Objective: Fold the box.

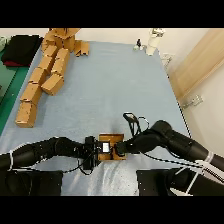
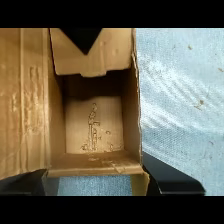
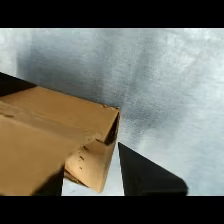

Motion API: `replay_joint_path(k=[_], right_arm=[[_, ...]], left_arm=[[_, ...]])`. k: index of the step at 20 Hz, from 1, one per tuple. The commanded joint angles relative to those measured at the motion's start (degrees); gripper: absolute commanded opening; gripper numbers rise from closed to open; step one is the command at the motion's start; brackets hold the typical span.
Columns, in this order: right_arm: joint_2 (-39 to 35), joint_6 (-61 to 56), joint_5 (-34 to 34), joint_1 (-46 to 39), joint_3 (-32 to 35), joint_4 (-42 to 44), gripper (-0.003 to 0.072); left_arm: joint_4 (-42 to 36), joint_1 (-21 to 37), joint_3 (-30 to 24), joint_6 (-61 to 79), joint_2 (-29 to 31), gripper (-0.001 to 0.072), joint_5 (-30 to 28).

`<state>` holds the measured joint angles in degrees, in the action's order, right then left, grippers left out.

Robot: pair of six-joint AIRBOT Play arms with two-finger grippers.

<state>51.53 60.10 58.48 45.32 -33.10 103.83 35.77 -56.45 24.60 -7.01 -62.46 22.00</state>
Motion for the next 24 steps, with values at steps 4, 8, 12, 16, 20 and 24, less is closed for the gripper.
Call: replay_joint_path(k=[4,8,12,16,20,24], right_arm=[[11.87,-18.86,8.50,10.99,-10.27,-15.30,0.0501],[17.99,-24.70,13.73,14.71,-15.69,-17.49,0.0501],[22.32,-26.29,17.42,15.50,-16.52,-18.10,0.0472],[23.04,-26.23,18.03,15.50,-16.59,-18.12,0.0119],[22.95,-25.86,17.68,15.52,-16.59,-17.94,0.0004],[21.44,-25.57,17.55,15.52,-16.70,-17.97,0.0532]], left_arm=[[0.00,0.00,-0.02,-0.02,-0.04,0.0351,0.00],[0.00,0.02,-0.02,-0.02,-0.04,0.0351,0.00],[0.00,0.00,-0.02,-0.02,-0.04,0.0351,0.02],[0.00,0.00,-0.02,-0.02,-0.04,0.0351,0.00],[0.00,0.00,-0.02,-0.02,-0.04,0.0351,0.02],[0.00,0.00,-0.02,-0.02,-0.04,0.0351,0.00]])
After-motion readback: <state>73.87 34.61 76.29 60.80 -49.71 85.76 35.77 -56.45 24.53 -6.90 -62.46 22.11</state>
